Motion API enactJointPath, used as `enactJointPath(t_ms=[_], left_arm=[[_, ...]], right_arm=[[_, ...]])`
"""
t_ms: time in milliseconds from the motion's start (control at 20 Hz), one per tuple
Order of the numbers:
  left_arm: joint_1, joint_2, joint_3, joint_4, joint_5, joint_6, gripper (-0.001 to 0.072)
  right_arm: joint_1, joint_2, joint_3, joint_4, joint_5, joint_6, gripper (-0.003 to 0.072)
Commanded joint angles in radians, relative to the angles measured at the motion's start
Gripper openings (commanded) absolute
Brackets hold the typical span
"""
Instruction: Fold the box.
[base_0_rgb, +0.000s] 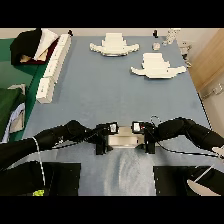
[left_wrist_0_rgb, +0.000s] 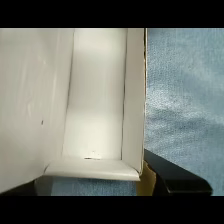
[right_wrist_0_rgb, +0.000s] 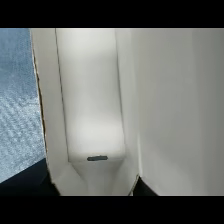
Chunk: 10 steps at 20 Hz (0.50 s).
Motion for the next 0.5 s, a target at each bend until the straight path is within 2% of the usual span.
enactJointPath(t_ms=[0,450], left_arm=[[0.0,0.004,0.001,0.08,-0.002,-0.063,0.0696],[0.0,0.029,0.001,0.077,-0.002,-0.083,0.0696]], right_arm=[[0.001,0.0,0.0,0.0,0.0,0.0,0.0512],[0.001,0.0,0.0,0.0,0.0,0.0,0.0512]])
